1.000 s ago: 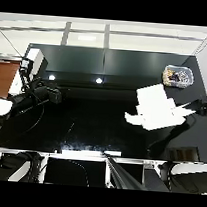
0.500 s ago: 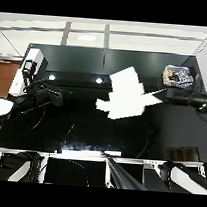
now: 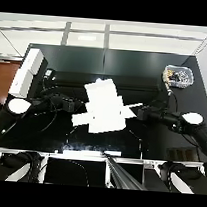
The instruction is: Fold the box and place the chain.
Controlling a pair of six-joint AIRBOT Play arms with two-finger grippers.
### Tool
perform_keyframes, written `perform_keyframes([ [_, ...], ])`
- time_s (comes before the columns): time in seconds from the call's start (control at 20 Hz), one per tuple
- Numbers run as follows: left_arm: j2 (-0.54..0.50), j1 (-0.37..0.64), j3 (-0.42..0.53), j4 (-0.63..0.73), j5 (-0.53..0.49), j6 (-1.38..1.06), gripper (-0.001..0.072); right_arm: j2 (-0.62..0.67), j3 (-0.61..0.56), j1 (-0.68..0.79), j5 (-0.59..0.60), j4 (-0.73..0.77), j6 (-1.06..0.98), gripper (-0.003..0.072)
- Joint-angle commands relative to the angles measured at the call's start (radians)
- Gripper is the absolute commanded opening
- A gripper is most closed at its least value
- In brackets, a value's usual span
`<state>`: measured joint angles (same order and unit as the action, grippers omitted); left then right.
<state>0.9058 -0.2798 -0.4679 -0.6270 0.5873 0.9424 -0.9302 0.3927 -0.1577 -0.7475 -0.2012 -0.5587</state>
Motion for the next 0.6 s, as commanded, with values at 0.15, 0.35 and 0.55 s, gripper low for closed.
perform_keyframes([
  [0.15, 0.256, 0.043, -0.058, 0.251, 0.223, -0.131, 0.0697, 0.012, -0.019, -0.094, 0.068, 0.010, 0.013, 0.0017],
  [0.35, 0.440, 0.099, -0.152, 0.369, 0.442, -0.367, 0.0696, 0.012, -0.019, -0.094, 0.064, 0.010, 0.013, 0.0016],
  [0.55, 0.594, 0.117, -0.261, 0.339, 0.644, -0.467, 0.0645, 0.012, -0.019, -0.094, 0.051, 0.009, 0.013, 0.0017],
])
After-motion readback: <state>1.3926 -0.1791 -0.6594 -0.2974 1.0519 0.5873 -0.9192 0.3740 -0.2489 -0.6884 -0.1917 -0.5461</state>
